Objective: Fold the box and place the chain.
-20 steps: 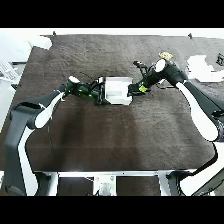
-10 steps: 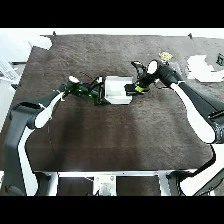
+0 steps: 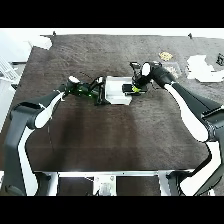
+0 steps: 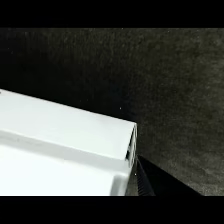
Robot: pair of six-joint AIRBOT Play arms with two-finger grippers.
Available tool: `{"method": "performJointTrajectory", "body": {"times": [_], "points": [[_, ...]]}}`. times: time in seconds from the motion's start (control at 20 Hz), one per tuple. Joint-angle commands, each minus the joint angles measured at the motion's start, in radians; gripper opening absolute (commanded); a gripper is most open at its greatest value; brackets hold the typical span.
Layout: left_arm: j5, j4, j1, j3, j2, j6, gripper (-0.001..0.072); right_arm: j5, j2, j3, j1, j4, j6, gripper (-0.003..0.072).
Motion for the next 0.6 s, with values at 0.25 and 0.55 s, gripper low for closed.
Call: {"method": "performJointTrajectory", "body": {"times": [0.25, 0.55], "points": [[0.003, 0.0, 0.001, 0.0, 0.0, 0.0, 0.035, 0.065, -0.035, 0.025, 0.005, -0.068, 0.058, 0.0363], [0.006, 0.0, 0.001, 0.0, 0.0, 0.0, 0.0351, 0.077, -0.035, 0.036, 0.008, -0.117, 0.118, 0.0318]]}}
